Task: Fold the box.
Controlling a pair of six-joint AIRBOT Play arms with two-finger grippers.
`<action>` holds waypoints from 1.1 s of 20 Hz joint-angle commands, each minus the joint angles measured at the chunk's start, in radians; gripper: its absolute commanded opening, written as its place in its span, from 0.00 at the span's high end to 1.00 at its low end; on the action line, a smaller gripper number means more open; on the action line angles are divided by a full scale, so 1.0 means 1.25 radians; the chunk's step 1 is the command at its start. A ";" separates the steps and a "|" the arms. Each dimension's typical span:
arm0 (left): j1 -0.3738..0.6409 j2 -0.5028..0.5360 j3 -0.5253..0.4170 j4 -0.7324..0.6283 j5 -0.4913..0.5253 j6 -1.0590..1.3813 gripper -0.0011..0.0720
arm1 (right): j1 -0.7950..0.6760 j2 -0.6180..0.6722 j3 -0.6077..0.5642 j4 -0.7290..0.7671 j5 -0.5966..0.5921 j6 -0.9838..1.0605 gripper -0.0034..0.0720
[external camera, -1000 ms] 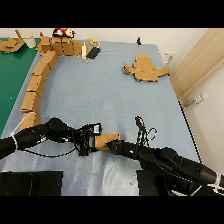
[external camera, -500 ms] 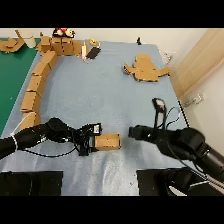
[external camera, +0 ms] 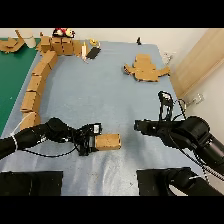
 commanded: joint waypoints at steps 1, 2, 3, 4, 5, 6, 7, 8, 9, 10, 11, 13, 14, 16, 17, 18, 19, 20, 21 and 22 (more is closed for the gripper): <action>0.000 0.001 0.001 -0.005 0.000 -0.007 0.17 | -0.002 -0.005 0.003 -0.003 -0.007 0.022 0.95; 0.000 0.003 0.002 -0.005 -0.001 -0.016 0.17 | -0.002 -0.005 0.003 -0.003 -0.008 0.028 0.95; 0.000 0.010 0.002 -0.004 -0.001 -0.040 0.17 | -0.002 -0.005 0.003 -0.002 -0.007 0.027 0.95; 0.002 0.021 0.002 -0.004 0.001 -0.079 0.17 | -0.002 -0.005 0.003 -0.002 -0.007 0.028 0.95; 0.002 0.035 0.002 -0.004 0.004 -0.127 0.17 | -0.002 -0.005 0.003 -0.003 -0.007 0.027 0.95; 0.002 0.052 0.002 -0.004 0.012 -0.195 0.17 | -0.002 -0.005 0.003 -0.003 -0.007 0.027 0.95; 0.002 0.069 0.002 0.001 0.027 -0.259 0.17 | -0.002 -0.005 0.003 -0.003 -0.007 0.027 0.95; 0.002 0.089 0.002 0.012 0.047 -0.327 0.17 | -0.002 -0.005 0.003 -0.003 -0.007 0.027 0.95; 0.002 0.108 0.002 0.026 0.073 -0.369 0.17 | -0.002 -0.005 0.003 -0.003 -0.007 0.027 0.95; 0.002 0.124 0.002 0.044 0.114 -0.402 0.17 | -0.002 -0.005 0.003 -0.003 -0.007 0.027 0.95; 0.002 0.134 0.002 0.059 0.159 -0.425 0.17 | -0.002 -0.005 0.003 -0.003 -0.007 0.028 0.95; 0.013 0.137 0.002 0.074 0.246 -0.464 0.17 | -0.002 -0.005 0.003 -0.003 -0.007 0.029 0.95; 0.031 0.131 0.002 0.073 0.268 -0.473 0.17 | -0.002 -0.005 0.003 -0.003 -0.007 0.037 0.95; 0.086 0.113 0.002 0.074 0.278 -0.498 0.17 | -0.002 -0.005 0.003 -0.003 -0.006 0.040 0.95; 0.117 0.103 0.002 0.074 0.278 -0.515 0.17 | -0.002 -0.005 0.003 -0.003 -0.006 0.040 0.95; 0.148 0.095 0.002 0.074 0.279 -0.519 0.17 | -0.002 -0.005 0.003 -0.003 -0.006 0.040 0.95; 0.174 0.091 0.002 0.074 0.283 -0.522 0.17 | -0.002 -0.005 0.003 -0.003 -0.005 0.040 0.95; 0.200 0.088 0.002 0.074 0.296 -0.523 0.17 | -0.002 -0.005 0.003 -0.003 -0.005 0.040 0.95; 0.223 0.085 0.002 0.073 0.322 -0.523 0.17 | -0.002 -0.005 0.003 -0.003 -0.005 0.040 0.95; 0.244 0.077 0.005 0.073 0.342 -0.523 0.17 | -0.002 -0.005 0.003 -0.003 -0.005 0.040 0.95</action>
